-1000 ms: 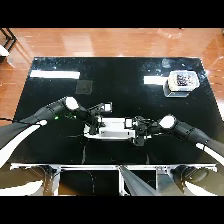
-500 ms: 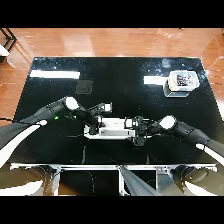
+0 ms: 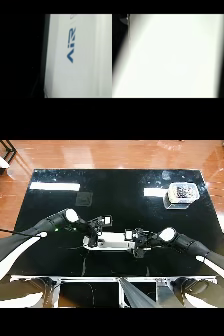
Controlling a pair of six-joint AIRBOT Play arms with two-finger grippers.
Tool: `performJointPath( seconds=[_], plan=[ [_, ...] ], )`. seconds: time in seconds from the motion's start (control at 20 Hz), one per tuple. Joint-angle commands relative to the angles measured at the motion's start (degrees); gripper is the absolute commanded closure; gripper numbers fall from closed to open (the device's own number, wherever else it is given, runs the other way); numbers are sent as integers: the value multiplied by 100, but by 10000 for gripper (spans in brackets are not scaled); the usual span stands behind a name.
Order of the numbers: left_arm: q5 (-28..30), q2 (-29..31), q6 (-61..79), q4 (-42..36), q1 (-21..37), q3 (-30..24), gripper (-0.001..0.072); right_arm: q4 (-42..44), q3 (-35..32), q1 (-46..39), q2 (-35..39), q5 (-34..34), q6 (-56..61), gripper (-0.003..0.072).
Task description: Fold the box and place the chain.
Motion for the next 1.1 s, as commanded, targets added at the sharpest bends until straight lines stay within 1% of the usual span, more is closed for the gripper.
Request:
performJointPath(
  seconds=[0.0, 0.05, 0.1, 0.2, 0.25, 0.4, 0.5, 0.6, 0.65, 0.7, 0.75, 0.8, 0.9, 0.95, 1.05],
  plan=[
    [-188, 52, 13, -11, 2, 2, 223, -7, -2, 2, -2, 2, 0, 150],
    [-116, 118, 13, -7, 4, 2, 164, -7, -2, 2, -2, 4, 0, 150],
    [2, 221, 4, 46, 4, 2, 135, -7, -2, 2, -2, 2, 0, 150],
    [111, 466, -11, 208, 20, 2, 126, -9, -2, 2, -2, 2, 0, 149],
    [109, 581, -107, 282, 63, 2, 79, -9, -2, 2, -2, 2, 0, 149],
    [37, 1012, -839, 791, 304, 2, 79, -13, -4, 2, -2, 0, 0, 149],
    [-157, 1375, -1143, 1021, 544, 2, 79, -13, -4, 2, -2, 0, 0, 149],
    [-382, 1773, -1440, 1021, 809, 2, 81, -13, -4, 2, -2, -2, 0, 149],
    [-518, 1952, -1766, 1019, 929, 2, 103, -13, -7, 0, -2, -2, 0, 149],
    [-728, 2127, -2186, 1019, 1032, 2, 223, -13, -7, 2, -2, -2, 0, 150],
    [-1012, 2260, -2457, 1014, 1115, 2, 429, -13, -7, 2, -2, -2, 0, 149],
    [-1414, 2380, -2557, 1016, 1165, 2, 702, -13, -7, 2, -2, -2, 0, 149],
    [-2046, 2509, -2702, 975, 1137, -13, 696, -13, -7, 2, -2, -2, 0, 150],
    [-2159, 2549, -3053, 957, 1051, -55, 696, -13, -7, 2, -2, -2, -2, 150],
    [-2068, 2605, -3576, 927, 702, -284, 697, -13, -7, 2, -2, -2, 0, 150]
  ],
)
